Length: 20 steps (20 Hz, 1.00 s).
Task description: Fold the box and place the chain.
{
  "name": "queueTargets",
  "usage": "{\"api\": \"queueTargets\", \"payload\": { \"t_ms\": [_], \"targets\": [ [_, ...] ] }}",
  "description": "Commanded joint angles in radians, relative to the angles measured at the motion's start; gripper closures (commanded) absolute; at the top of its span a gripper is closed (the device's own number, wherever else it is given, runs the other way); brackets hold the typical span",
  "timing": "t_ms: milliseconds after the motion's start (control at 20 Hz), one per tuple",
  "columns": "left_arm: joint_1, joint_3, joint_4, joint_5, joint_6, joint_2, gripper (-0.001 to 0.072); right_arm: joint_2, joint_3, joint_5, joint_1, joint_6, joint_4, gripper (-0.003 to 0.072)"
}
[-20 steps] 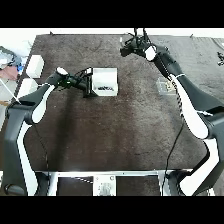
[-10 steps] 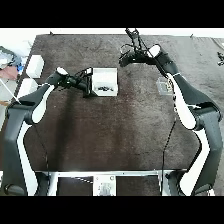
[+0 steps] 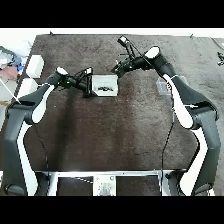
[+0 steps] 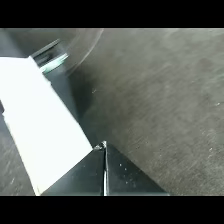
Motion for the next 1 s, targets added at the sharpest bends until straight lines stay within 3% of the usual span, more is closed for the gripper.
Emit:
{"api": "queueTargets", "payload": {
  "t_ms": [0, 300, 350, 500, 650, 700, 750, 950],
  "targets": [
    [0.0, 0.001, 0.0, 0.002, 0.0, 0.001, 0.0637, -0.001, 0.001, 0.11, 0.011, -0.068, 0.071, 0.0678],
    [0.0, 0.001, 0.0, 0.003, 0.0, 0.001, 0.0637, -0.001, 0.001, 0.042, 0.091, -0.136, -0.109, 0.0668],
    [0.0, 0.001, 0.0, 0.003, 0.0, 0.001, 0.0637, -0.001, 0.001, 0.021, 0.102, -0.15, -0.11, 0.0583],
    [0.0, 0.001, 0.0, 0.003, 0.0, 0.001, 0.0637, -0.001, 0.001, -0.008, 0.119, -0.203, -0.11, 0.057],
    [0.0, 0.001, 0.0, 0.003, 0.0, 0.0, 0.0637, 0.0, 0.001, 0.005, 0.116, -0.213, -0.109, 0.0562],
    [0.0, 0.001, 0.0, 0.003, 0.0, 0.001, 0.0637, 0.0, 0.001, 0.019, 0.116, -0.215, -0.106, 0.0459],
    [0.0, 0.001, 0.0, 0.003, 0.0, 0.001, 0.0637, 0.002, 0.001, 0.042, 0.116, -0.225, -0.106, 0.0439],
    [0.0, 0.001, 0.0, 0.003, 0.0, 0.0, 0.0637, 0.002, 0.001, 0.111, 0.112, -0.225, -0.106, 0.0439]
  ]
}}
